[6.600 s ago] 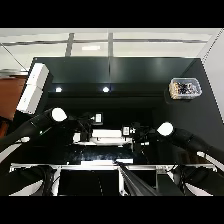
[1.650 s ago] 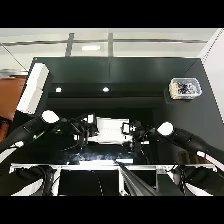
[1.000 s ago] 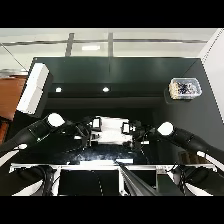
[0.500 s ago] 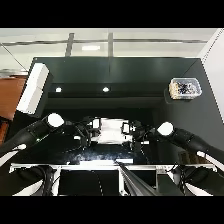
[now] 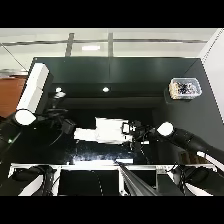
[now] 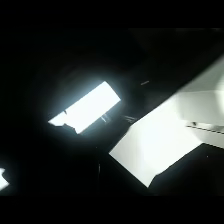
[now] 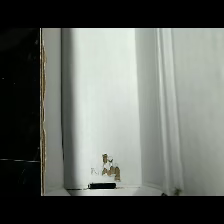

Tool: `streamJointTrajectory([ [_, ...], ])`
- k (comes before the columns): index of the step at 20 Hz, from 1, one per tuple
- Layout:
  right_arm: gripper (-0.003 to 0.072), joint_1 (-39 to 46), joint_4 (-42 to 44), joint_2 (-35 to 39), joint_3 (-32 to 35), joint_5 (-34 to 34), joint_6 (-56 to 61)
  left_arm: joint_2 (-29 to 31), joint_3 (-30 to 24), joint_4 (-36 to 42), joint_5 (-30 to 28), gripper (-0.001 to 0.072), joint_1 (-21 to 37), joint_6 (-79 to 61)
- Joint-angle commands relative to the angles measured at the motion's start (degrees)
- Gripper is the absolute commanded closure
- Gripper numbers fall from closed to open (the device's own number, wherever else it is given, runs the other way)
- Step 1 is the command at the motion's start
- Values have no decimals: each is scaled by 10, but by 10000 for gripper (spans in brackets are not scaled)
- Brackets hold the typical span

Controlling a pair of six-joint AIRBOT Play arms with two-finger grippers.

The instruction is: Fold the box and place the chain.

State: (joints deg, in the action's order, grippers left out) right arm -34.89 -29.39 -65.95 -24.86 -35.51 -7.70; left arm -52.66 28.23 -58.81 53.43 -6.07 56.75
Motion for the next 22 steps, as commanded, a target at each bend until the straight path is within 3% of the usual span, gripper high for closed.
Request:
streamJointTrajectory([
  [1,162,0,0,0,0,2,2,-19,-15,-28,72,679,111,242],
  [4,162,0,0,0,0,2,2,-63,-37,16,60,678,134,245],
  [10,162,0,0,0,0,2,2,-183,-44,202,73,678,88,72],
  [14,162,0,0,0,0,2,2,-210,-41,231,72,669,57,46],
  [15,162,0,0,0,0,2,2,-210,-37,230,76,506,55,38],
  [16,162,0,0,0,0,2,2,-210,-33,230,85,268,56,33],
  [18,162,0,0,0,0,2,2,-210,-19,221,109,87,56,26],
  [22,162,0,0,0,0,2,2,-210,12,221,148,65,55,26],
])
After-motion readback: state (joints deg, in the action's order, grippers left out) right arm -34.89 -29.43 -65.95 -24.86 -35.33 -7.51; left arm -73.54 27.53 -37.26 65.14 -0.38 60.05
